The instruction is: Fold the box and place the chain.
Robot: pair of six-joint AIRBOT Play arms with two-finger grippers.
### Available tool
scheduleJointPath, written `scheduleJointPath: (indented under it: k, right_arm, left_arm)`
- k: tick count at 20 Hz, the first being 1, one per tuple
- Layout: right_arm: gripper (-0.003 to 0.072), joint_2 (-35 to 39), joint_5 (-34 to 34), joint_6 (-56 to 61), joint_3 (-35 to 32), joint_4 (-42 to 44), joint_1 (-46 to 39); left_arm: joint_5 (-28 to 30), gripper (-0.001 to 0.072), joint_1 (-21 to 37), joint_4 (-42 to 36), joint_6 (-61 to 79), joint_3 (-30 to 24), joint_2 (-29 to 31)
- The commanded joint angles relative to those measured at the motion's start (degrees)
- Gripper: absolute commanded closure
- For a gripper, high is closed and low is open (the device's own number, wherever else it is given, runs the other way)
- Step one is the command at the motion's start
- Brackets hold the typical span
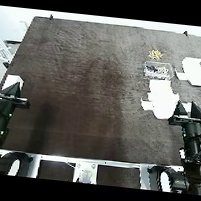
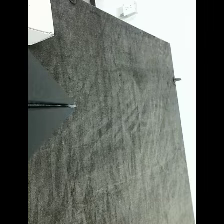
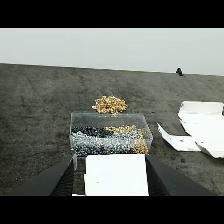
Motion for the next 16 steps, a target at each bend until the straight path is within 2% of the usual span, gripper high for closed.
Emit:
scheduleJointPath:
  k: [1,8,9,10,13,16]
  right_arm:
    - [0.0169,-0.02,0.0,0.02,0.02,0.02,0.02]
    - [0.017,-0.02,0.63,-1.73,0.76,-1.38,0.02]
    - [0.0179,-0.17,0.59,-3.34,1.86,-2.62,0.0]
    - [0.0241,-1.09,0.35,-3.43,3.3,-2.6,-0.2]
    - [0.0232,-10.62,0.46,-3.41,9.77,-2.58,-2.82]
    - [0.0211,-25.97,3.08,-3.26,18.73,-2.58,-7.98]
  left_arm:
    - [0.02,0.0687,0.07,0.02,0.02,-0.04,0.0]
    - [0.02,0.0688,0.07,0.02,0.02,-0.04,0.0]
    - [0.02,0.0687,0.07,0.02,0.02,-0.04,0.0]
    - [0.0,0.0688,0.07,0.02,0.02,-0.04,0.0]
    - [0.02,0.0688,0.07,0.02,0.02,-0.04,0.0]
    - [0.02,0.0688,0.07,0.02,0.02,-0.04,0.0]
